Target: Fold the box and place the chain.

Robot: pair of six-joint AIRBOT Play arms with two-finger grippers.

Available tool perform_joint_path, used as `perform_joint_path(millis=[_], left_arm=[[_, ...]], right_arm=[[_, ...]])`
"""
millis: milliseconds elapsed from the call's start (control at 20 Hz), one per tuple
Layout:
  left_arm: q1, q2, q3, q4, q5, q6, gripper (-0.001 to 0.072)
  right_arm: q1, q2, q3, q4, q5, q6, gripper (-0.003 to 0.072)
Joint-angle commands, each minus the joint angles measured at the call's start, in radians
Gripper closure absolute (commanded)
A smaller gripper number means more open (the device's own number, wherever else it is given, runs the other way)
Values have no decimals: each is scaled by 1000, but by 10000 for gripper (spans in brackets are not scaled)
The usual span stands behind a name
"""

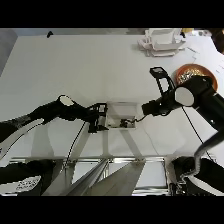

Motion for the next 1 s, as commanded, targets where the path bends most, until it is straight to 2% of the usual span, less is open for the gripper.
perform_joint_path(millis=[0,250,450,650,800,950], left_arm=[[1,0,1,0,0,0,518],[1,0,1,0,0,0,518],[1,0,1,0,0,0,518],[1,0,1,0,0,0,518],[1,0,1,0,0,0,518],[1,0,1,0,0,0,518]], right_arm=[[148,48,1,85,-83,-6,667],[303,48,1,96,-261,46,667],[321,47,1,96,-328,54,667],[321,47,1,128,-449,57,667],[321,47,1,133,-480,57,667],[321,47,1,120,-460,57,667]])
